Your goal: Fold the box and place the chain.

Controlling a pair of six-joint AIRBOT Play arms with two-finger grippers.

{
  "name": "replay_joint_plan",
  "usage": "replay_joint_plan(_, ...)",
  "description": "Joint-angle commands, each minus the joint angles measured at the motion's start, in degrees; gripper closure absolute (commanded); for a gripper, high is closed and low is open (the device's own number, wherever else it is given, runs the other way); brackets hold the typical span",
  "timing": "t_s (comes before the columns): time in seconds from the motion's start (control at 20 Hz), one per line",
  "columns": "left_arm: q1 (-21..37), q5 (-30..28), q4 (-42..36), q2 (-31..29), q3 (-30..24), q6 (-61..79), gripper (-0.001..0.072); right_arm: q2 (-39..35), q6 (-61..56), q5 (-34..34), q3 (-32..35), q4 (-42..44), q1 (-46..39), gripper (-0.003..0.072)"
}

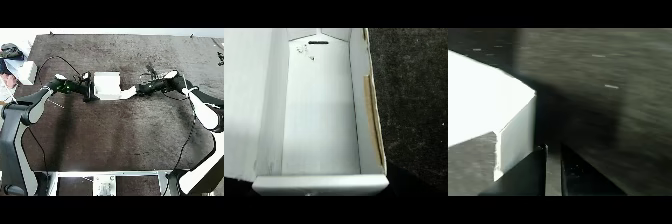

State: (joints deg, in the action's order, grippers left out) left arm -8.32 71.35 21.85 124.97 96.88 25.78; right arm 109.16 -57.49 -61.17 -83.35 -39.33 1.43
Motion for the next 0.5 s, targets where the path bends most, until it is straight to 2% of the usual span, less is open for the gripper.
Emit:
replay_joint_plan(0.0,0.0,0.0,0.0,0.0,0.0,0.0,0.0241,0.3,1.0,-1.2,-0.1,4.0,2.4,0.0515)
replay_joint_plan(0.05,0.0,0.0,0.0,0.0,0.0,0.0,0.0241,0.3,1.8,-2.4,-0.6,4.0,2.7,0.0341)
replay_joint_plan(0.1,0.0,0.0,0.0,0.0,0.0,0.0,0.0241,0.3,2.4,-3.6,-1.3,4.0,2.7,0.0315)
replay_joint_plan(0.45,0.0,0.0,0.0,0.0,0.0,0.0,0.0241,0.3,0.8,-4.4,-6.3,4.5,2.8,0.0314)
